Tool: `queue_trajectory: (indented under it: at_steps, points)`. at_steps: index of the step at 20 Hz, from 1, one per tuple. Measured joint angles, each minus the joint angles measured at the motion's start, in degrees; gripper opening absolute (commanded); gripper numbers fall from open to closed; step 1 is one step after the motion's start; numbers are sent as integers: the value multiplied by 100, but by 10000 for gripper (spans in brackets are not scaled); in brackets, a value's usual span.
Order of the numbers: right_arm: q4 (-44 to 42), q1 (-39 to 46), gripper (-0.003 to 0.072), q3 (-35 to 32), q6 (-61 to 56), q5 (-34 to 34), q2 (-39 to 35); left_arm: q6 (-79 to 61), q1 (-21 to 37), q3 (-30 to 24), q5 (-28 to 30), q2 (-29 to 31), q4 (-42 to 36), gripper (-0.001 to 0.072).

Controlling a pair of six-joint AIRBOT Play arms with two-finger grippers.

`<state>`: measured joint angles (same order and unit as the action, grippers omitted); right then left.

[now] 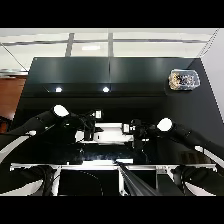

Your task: Fold the box and place the chain.

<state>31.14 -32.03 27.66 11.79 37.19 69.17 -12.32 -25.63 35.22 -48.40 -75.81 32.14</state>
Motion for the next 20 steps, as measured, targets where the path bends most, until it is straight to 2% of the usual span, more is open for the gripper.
queue_trajectory:
  at_steps: [1, 2, 3, 4, 5, 9, 11, 13, 14, 15, 16, 17, 20]
  points:
    - [11, 0, 480, 2, 0, -2, 0, 0, 0, 0, 0, 0, 0, 32]
    - [17, 0, 480, 4, -2, -2, 0, 0, 0, 0, 0, 0, 0, 64]
    - [20, 0, 480, 4, -4, -7, 0, 7, 0, 0, 7, 0, 0, 232]
    - [24, 0, 480, 4, -4, -11, 0, 13, 0, -2, 26, 2, -4, 442]
    - [28, 0, 480, 4, -4, -11, 0, 24, 2, 0, 31, 17, -9, 504]
    - [37, 0, 481, 4, -15, -13, 0, 153, 109, 31, -2, 275, 74, 509]
    - [52, 0, 481, 4, -26, 0, 0, 605, 216, 42, -57, 614, 323, 509]
    - [59, 0, 481, 4, -31, 7, 0, 1285, 350, 46, -310, 1060, 901, 506]
    - [63, 0, 480, 4, -33, 17, 0, 1674, 417, 46, -525, 1311, 1244, 471]
    - [66, 0, 481, 4, -37, 26, 0, 2046, 474, 46, -780, 1545, 1578, 301]
    - [70, 0, 481, 7, -44, 28, 0, 2437, 527, 46, -1029, 1784, 1862, 67]
    - [72, 0, 481, 4, -46, 31, 0, 2850, 566, 46, -1322, 2015, 2162, 28]
    - [74, 0, 481, 7, -46, 39, 0, 4013, 629, 7, -2068, 2470, 2487, 27]
